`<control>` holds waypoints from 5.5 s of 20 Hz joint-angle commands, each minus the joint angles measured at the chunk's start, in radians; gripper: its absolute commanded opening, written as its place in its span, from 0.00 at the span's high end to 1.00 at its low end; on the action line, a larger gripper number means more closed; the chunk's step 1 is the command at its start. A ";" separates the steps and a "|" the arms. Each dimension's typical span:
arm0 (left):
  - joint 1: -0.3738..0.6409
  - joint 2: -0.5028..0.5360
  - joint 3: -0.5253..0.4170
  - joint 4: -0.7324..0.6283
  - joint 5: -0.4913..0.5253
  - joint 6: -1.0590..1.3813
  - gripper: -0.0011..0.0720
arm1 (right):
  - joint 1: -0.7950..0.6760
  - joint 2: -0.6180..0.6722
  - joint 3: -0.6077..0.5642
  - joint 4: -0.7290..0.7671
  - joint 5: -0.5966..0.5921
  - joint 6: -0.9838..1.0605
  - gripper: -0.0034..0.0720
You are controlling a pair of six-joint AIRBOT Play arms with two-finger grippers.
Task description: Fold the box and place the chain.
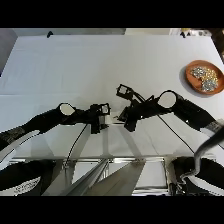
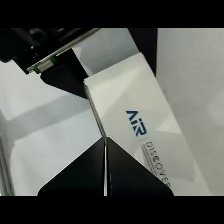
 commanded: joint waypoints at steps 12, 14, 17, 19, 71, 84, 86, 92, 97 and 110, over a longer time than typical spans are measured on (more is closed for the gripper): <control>0.000 0.000 0.000 0.001 0.000 0.001 0.97 | 0.047 -0.105 0.003 -0.081 -0.010 0.087 0.93; 0.000 0.000 0.000 0.001 0.000 0.001 0.97 | 0.046 -0.105 0.004 -0.100 -0.010 0.113 0.93; 0.000 0.000 0.000 0.001 0.000 0.001 0.97 | 0.046 -0.075 0.011 -0.101 0.014 0.159 0.93; 0.000 0.000 0.000 0.001 0.000 0.001 0.97 | 0.046 -0.016 0.024 -0.118 0.029 0.170 0.93; 0.320 0.566 0.000 0.449 0.090 -0.776 0.98 | -0.724 0.468 0.056 -0.574 0.625 0.920 0.93; 0.805 0.643 -0.002 0.910 -0.141 -1.353 0.98 | -0.724 0.468 0.056 -0.574 0.625 0.920 0.93; 0.834 0.600 -0.002 0.910 -0.241 -1.376 0.97 | -0.724 0.468 0.056 -0.574 0.625 0.920 0.93; 0.878 0.449 -0.002 0.916 -0.440 -1.421 0.97 | -0.724 0.468 0.056 -0.574 0.625 0.920 0.93; 0.878 0.399 -0.002 0.918 -0.457 -1.439 0.90 | -0.724 0.468 0.056 -0.574 0.625 0.920 0.93; 0.876 0.404 -0.002 0.986 -0.527 -1.541 0.03 | -0.724 0.468 0.056 -0.574 0.625 0.920 0.93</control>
